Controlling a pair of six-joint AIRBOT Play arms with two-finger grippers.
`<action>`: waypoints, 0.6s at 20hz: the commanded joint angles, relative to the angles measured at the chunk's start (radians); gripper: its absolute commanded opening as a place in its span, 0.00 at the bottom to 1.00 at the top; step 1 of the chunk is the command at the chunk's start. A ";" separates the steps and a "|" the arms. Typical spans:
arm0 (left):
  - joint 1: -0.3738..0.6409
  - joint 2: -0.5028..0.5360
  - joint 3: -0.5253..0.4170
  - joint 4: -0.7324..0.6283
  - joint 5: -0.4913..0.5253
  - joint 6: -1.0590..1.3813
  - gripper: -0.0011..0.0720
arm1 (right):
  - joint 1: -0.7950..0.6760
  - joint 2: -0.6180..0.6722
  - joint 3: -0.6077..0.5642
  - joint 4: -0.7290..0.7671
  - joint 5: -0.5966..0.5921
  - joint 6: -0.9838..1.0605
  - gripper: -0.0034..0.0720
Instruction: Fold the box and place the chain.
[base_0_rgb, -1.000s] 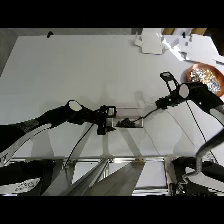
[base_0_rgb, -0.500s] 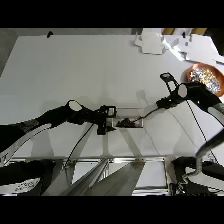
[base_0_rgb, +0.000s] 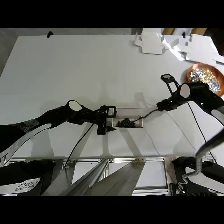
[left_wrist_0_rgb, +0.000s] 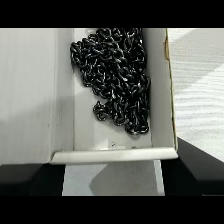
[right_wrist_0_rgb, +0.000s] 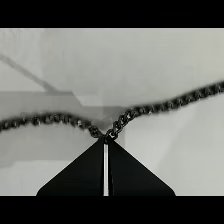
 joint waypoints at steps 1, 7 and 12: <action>0.000 0.001 0.000 0.000 0.000 0.000 0.16 | 0.000 0.051 0.001 -0.002 0.019 -0.002 0.06; 0.000 0.001 0.000 0.000 0.000 0.000 0.16 | 0.012 0.156 -0.002 0.122 0.068 -0.046 0.06; 0.000 0.001 0.000 0.000 0.000 0.000 0.16 | 0.164 0.406 -0.002 0.242 0.159 -0.114 0.06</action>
